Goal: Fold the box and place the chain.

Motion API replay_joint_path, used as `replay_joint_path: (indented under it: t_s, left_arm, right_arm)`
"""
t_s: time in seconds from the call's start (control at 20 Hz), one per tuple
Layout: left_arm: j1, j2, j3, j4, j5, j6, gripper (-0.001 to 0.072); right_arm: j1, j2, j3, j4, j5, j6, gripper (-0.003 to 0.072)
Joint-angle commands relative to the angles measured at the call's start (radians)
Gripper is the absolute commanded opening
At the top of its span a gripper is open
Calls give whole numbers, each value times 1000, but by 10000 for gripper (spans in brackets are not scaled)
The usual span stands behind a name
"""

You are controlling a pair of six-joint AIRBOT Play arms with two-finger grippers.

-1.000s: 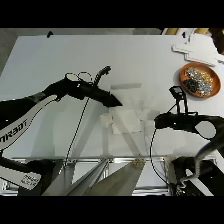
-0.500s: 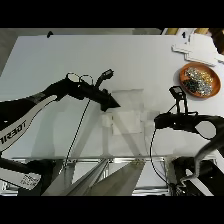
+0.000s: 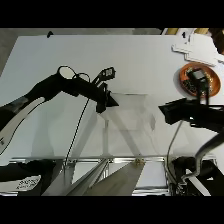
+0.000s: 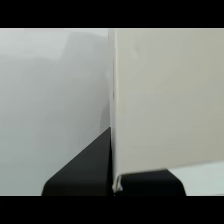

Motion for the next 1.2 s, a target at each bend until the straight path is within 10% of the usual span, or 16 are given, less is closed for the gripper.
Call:
replay_joint_path:
  t_s: [0.0,0.4,1.15]
  left_arm:
    - [-48,122,-55,-5,-29,-32,-4]
    - [-194,87,-224,-109,322,171,1]
    - [-217,-47,-224,-238,483,356,1]
  right_arm:
    - [0,101,64,-43,69,-10,368]
    - [0,147,64,-10,151,-10,364]
    - [0,147,64,-12,141,-10,362]
